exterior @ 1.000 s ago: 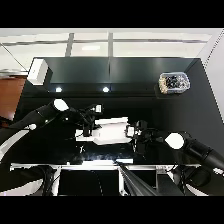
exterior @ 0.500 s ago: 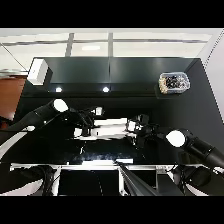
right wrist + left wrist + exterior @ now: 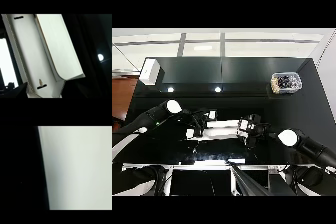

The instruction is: Fold the box and place the chain.

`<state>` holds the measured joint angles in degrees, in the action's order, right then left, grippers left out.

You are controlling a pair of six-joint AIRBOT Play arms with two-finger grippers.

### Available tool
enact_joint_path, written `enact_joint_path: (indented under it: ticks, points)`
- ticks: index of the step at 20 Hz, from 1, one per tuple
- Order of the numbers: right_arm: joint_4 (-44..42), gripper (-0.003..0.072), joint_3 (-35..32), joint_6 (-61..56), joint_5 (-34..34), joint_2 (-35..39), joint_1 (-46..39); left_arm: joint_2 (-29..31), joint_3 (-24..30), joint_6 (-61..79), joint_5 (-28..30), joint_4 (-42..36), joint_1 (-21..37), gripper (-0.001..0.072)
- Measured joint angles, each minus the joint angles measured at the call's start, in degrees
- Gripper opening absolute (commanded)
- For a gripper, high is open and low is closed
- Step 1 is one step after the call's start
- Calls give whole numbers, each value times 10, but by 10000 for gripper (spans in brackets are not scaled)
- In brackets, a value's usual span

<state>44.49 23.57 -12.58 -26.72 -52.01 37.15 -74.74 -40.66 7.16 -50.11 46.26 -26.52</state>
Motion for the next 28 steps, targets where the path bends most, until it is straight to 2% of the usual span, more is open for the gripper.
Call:
enact_joint_path:
  ticks: [4,7,12,15,21,28]
  points:
    - [-28,702,0,21,-1,-13,-2,0,0,1,2,2,-2,28]
    - [-81,702,1,71,-9,-21,-14,0,0,1,3,2,-2,28]
    - [-189,702,1,188,-70,-47,-41,0,0,2,3,3,-2,29]
    - [-217,702,1,232,-96,-71,-46,0,0,2,2,4,-2,29]
    - [-214,700,1,262,-111,-114,-48,0,0,-26,2,3,-2,29]
    - [-186,699,3,246,-97,-129,-33,0,0,-57,0,2,-2,29]
